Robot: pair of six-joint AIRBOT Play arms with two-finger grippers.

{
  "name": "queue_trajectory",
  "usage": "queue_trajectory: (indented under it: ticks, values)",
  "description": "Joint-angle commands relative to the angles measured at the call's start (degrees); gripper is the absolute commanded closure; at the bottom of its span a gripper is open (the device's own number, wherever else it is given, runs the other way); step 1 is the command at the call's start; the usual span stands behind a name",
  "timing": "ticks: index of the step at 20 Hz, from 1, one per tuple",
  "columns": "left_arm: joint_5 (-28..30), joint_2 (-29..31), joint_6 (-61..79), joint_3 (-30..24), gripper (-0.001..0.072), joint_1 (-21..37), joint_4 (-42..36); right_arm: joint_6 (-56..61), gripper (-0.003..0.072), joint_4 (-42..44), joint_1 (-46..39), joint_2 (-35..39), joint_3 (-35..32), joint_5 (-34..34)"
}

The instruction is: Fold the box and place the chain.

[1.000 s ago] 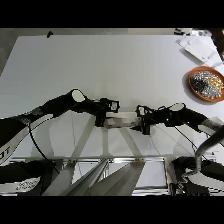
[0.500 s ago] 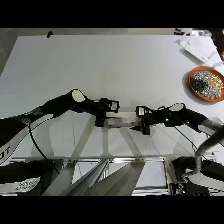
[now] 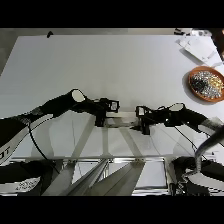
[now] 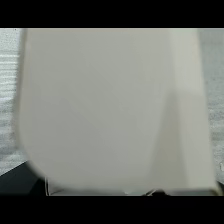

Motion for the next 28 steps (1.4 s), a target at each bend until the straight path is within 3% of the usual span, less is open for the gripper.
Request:
queue_trajectory:
  ticks: [1,4,5,8,11,15,17,20,22,23,24,26,27,28]
  values:
    - [-0.1,0.0,0.0,0.0,0.0697,0.0,-1.3,0.0,0.0365,0.0,0.0,0.0,0.0,-0.1]
    - [-0.6,0.0,-0.6,0.0,0.0695,0.1,-1.0,0.0,0.0365,0.0,0.0,0.0,0.0,-0.1]
    - [-0.5,0.1,-0.6,0.0,0.0665,0.1,-1.0,0.0,0.0365,0.0,0.0,0.0,0.0,-0.1]
    - [-0.5,1.7,-0.7,0.0,0.0377,0.1,-0.8,0.0,0.0365,0.0,0.0,0.0,0.0,-0.1]
    - [-0.5,4.7,-2.1,0.0,0.0352,0.2,0.9,0.0,0.0365,0.0,0.0,0.0,0.0,-0.1]
    - [-0.5,9.6,-11.0,0.0,0.0173,0.2,11.2,0.0,0.0365,0.0,0.0,0.0,0.0,-0.1]
    - [-1.1,12.4,-18.5,0.0,0.0174,0.3,18.0,0.0,0.0365,0.0,0.0,0.0,0.0,-0.1]
    - [-4.3,17.7,-28.6,0.0,0.0176,1.0,25.9,0.0,0.0365,0.0,0.0,0.0,0.0,-0.1]
    - [-8.0,21.3,-33.1,0.0,0.0181,1.4,27.0,0.0,0.0365,0.0,0.0,0.0,0.0,-0.1]
    - [-10.1,22.7,-35.4,0.0,0.0223,1.4,26.7,0.0,0.0365,0.0,0.0,0.0,0.0,-0.1]
    - [-12.2,23.6,-37.3,0.0,0.0326,1.3,26.4,0.0,0.0365,0.0,0.0,0.0,0.0,-0.1]
    - [-18.1,23.8,-37.7,0.0,0.0655,1.2,22.8,0.0,0.0365,0.0,0.0,0.0,0.0,-0.1]
    - [-20.8,23.4,-37.4,0.0,0.0701,1.0,19.8,0.0,0.0365,0.0,0.0,0.0,0.0,-0.1]
    - [-22.3,22.8,-36.2,0.0,0.0701,0.6,16.2,0.0,0.0365,0.0,0.0,0.0,0.0,-0.1]
